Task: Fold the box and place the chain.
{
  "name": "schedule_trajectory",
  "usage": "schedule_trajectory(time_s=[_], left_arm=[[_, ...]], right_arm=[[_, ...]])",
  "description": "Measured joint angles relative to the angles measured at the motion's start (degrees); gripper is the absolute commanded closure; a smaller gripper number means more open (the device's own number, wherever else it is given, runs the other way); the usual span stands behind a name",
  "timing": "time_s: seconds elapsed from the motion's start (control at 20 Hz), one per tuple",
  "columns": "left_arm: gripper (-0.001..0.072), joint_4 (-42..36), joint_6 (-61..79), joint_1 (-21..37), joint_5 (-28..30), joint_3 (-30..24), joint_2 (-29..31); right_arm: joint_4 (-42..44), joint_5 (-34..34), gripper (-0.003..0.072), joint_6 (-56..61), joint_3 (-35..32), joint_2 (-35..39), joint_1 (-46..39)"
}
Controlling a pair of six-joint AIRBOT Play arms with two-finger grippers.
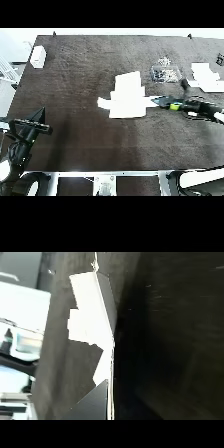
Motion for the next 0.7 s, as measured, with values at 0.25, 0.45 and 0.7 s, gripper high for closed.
schedule_trajectory(time_s=[0.25,0.45,0.7], left_arm=[[0.0686,0.0,0.0,0.0,0.0,0.0,0.0],[0.0686,0.0,0.0,0.0,0.0,0.0,0.0],[0.0686,0.0,0.0,0.0,0.0,0.0,0.0]], right_arm=[[3.98,-15.08,0.0678,0.44,-1.57,1.14,13.99],[5.09,-22.91,0.0678,1.53,0.5,1.36,18.29],[5.42,-26.77,0.0677,2.03,2.82,1.05,20.22]])
